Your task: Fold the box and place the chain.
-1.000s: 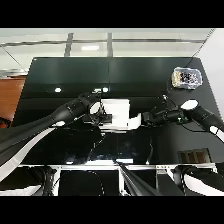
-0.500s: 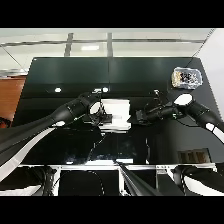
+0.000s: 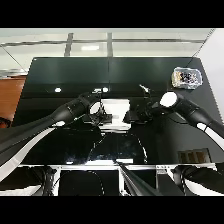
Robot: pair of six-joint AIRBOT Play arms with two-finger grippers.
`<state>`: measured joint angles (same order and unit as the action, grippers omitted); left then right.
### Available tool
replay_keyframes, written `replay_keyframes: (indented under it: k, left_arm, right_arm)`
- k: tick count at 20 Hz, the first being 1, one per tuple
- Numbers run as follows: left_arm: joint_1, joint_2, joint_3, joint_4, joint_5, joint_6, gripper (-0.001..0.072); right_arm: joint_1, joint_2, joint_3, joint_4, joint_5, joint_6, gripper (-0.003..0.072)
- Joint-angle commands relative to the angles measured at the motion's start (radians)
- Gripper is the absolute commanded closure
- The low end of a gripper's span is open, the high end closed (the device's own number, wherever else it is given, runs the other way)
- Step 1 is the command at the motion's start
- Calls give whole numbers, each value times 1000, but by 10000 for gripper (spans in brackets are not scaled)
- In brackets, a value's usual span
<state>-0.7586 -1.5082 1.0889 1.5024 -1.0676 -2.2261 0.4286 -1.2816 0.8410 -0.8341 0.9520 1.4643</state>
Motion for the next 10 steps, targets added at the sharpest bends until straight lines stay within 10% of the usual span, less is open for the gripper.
replay_keyframes:
  k: [1, 10]
  left_arm:
    - [0, 0, 1, 0, 0, 0, 684]
    - [0, 0, 1, 0, 0, 0, 685]
  right_arm:
    - [82, -26, 61, -194, -17, 211, 219]
    - [167, -60, 113, -417, 32, 445, 354]
